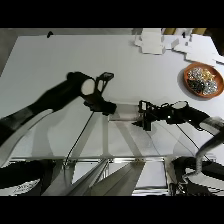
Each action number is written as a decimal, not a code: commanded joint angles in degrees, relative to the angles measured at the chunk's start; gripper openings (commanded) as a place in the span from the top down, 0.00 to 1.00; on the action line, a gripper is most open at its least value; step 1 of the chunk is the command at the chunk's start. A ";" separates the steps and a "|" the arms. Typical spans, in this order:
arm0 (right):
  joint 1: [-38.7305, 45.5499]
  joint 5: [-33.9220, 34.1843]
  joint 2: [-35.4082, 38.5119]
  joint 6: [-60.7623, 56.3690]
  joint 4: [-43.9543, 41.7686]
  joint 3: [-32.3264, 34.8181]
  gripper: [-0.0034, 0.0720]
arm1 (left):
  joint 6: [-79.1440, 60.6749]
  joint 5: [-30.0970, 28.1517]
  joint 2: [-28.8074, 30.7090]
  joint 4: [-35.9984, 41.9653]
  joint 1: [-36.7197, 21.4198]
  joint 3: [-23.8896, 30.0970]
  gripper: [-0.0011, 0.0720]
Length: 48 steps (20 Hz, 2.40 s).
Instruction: Fold the box and place the chain.
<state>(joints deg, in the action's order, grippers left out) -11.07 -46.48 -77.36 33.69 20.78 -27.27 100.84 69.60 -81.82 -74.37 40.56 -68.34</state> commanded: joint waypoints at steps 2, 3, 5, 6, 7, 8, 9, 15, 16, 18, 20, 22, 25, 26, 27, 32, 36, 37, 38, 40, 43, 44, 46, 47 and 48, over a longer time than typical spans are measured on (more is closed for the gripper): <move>0.00 -0.02 0.02 -0.02 -0.02 0.00 0.56 | -22.84 7.23 10.36 0.20 -4.55 4.07 0.16; 0.00 -0.02 0.02 -0.02 -0.02 0.00 0.56 | -31.91 5.42 12.90 0.68 -5.97 7.08 0.11; 0.00 -0.02 0.02 -0.02 -0.02 0.00 0.56 | -59.74 -1.40 17.03 5.57 -10.19 14.38 0.11; 0.00 -0.02 0.02 -0.02 -0.02 0.00 0.56 | -76.70 -4.35 17.88 10.49 -12.63 18.16 0.11; 0.00 -0.02 0.02 -0.02 -0.02 0.00 0.56 | -91.45 -6.32 17.68 15.10 -14.58 21.16 0.11; 0.00 -0.02 0.02 -0.02 -0.02 0.00 0.56 | -104.80 -9.18 16.76 19.78 -15.85 23.98 0.14; 0.00 0.00 0.02 -0.02 -0.02 0.00 0.56 | -111.19 -12.76 15.32 24.00 -16.28 25.86 0.26; 0.00 -0.04 0.02 -0.02 -0.02 0.00 0.56 | -124.10 -23.37 2.21 42.12 -14.43 26.95 0.02; 0.00 -0.02 0.02 -0.02 -0.02 0.00 0.56 | -125.85 -23.26 1.16 43.34 -13.73 26.95 0.02; 0.00 -0.02 0.02 -0.02 -0.02 0.00 0.56 | -128.72 -23.41 -0.35 45.33 -12.55 26.95 0.02; 0.00 -0.02 0.02 -0.02 -0.02 0.00 0.56 | -129.74 -23.65 -1.51 47.95 -12.48 26.95 0.02; 0.00 -0.04 0.02 -0.02 -0.02 0.00 0.56 | -130.07 -23.85 -2.05 49.00 -12.48 26.95 0.02; 0.00 -0.02 0.02 -0.02 -0.02 0.00 0.56 | -130.09 -23.98 -2.40 50.51 -12.48 26.95 0.02; 0.00 -0.02 0.02 -0.02 -0.02 0.00 0.56 | -130.22 -23.96 -2.40 51.08 -12.48 26.95 0.01; 0.00 -0.02 0.02 -0.02 -0.02 0.00 0.56 | -130.27 -23.91 -2.40 51.36 -12.48 26.95 0.01; 0.00 -0.02 0.02 -0.02 -0.02 0.00 0.56 | -130.44 -23.50 -3.45 51.82 -12.48 26.95 0.01; 0.00 -0.02 0.02 -0.02 -0.02 0.00 0.56 | -130.70 -22.84 -5.90 53.81 -12.20 26.95 0.01; 0.00 -0.02 0.02 -0.02 -0.02 0.00 0.56 | -131.69 -22.88 -6.01 54.75 -11.87 26.95 0.02; 0.00 -0.02 0.02 -0.02 -0.02 0.00 0.56 | -133.26 -22.80 -6.01 56.02 -11.74 26.95 0.02; 0.00 -0.02 0.02 -0.02 -0.02 0.00 0.56 | -135.82 -22.86 -6.05 58.12 -11.47 26.95 0.02; 0.00 -0.04 0.02 -0.02 -0.02 0.00 0.56 | -135.73 -23.12 -6.56 58.49 -11.47 26.91 0.10; 0.00 -0.02 0.02 -0.02 -0.02 0.00 0.56 | -135.75 -23.30 -6.56 58.40 -11.47 26.91 0.34; 0.00 -0.02 0.02 -0.02 -0.02 0.00 0.56 | -135.69 -24.28 -6.56 58.38 -11.54 26.91 0.71; 0.00 -0.02 0.02 -0.02 -0.02 0.00 0.56 | -135.43 -24.35 -6.56 58.27 -11.61 26.91 0.69; 0.00 -0.02 0.02 -0.02 -0.02 0.00 0.56 | -135.36 -24.44 -6.56 58.29 -11.61 26.91 0.69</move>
<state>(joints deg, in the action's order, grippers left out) -11.05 -46.54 -77.36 33.71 20.80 -27.27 -34.37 46.30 -88.29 -16.40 28.99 -41.41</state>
